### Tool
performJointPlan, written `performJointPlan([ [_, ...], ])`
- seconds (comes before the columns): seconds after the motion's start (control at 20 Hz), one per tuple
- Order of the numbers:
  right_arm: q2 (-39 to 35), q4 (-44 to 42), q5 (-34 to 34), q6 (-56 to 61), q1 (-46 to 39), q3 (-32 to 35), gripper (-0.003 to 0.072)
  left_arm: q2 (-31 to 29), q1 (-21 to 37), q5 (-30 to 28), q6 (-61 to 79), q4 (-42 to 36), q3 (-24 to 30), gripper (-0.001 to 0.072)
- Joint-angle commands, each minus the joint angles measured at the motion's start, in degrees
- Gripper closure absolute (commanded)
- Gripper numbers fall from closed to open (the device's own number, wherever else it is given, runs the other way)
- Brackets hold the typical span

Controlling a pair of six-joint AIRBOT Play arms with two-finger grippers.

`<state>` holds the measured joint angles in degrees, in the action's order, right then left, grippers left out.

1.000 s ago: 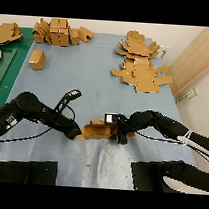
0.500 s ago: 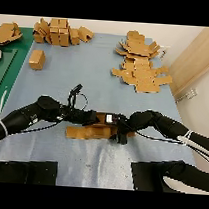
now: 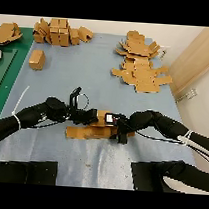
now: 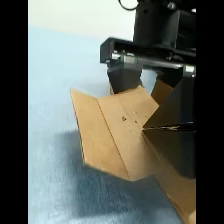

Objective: Fold the box.

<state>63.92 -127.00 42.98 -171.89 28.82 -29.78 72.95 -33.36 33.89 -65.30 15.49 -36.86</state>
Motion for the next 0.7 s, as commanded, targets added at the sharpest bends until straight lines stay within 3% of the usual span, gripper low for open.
performJointPlan([
  [0.0, 0.0, 0.1, 0.0, 0.0, 0.0, 0.0, 0.0185, 1.7, 0.0, -0.4, -5.7, 7.2, -0.8, 0.0699],
  [0.35, 0.0, 0.1, 0.0, 0.0, 0.0, 0.0, 0.0185, 4.6, 0.1, 0.2, -9.3, 13.7, -5.8, 0.0698],
  [0.65, 0.0, 0.2, 0.0, 0.0, 0.0, 0.0, 0.0183, 1.8, 3.0, 3.0, -3.5, 19.7, -9.2, 0.0698],
])
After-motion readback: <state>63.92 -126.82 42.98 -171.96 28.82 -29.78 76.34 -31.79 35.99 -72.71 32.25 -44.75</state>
